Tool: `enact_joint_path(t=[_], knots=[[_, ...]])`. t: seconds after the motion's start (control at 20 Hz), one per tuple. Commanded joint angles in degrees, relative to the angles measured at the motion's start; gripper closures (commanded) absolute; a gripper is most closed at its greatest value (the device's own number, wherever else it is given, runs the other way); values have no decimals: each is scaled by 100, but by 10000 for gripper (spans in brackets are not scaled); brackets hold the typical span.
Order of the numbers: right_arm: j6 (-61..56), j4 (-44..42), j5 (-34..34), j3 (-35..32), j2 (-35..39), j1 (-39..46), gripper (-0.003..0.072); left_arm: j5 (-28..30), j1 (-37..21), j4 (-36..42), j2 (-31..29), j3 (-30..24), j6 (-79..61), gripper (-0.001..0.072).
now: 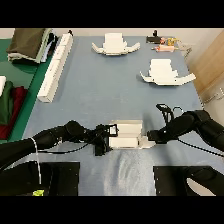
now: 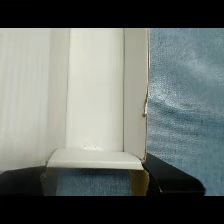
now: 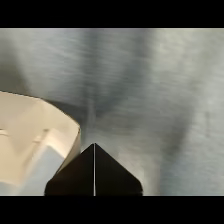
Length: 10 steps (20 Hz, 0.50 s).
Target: Fold the box.
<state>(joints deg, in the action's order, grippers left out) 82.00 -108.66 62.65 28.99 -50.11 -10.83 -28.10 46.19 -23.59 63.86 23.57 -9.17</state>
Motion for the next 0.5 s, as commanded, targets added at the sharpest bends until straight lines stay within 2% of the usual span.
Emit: enact_joint_path(t=[0.0, 0.05, 0.1, 0.4, 0.45], knots=[[310, -516, -44, 284, 210, 11, 587, 2, 2, 0, -2, 0, -2, 170], [315, -514, -2, 343, 282, 11, 420, 0, 2, 0, -2, 0, -2, 169], [313, -518, 48, 385, 310, 11, 297, 2, 2, 0, -2, 0, -2, 170], [313, -592, 140, 407, 313, -26, 287, 2, 2, 0, -2, 0, -2, 169], [313, -592, 166, 407, 295, -116, 197, 2, 2, 0, -2, 0, -2, 169]])
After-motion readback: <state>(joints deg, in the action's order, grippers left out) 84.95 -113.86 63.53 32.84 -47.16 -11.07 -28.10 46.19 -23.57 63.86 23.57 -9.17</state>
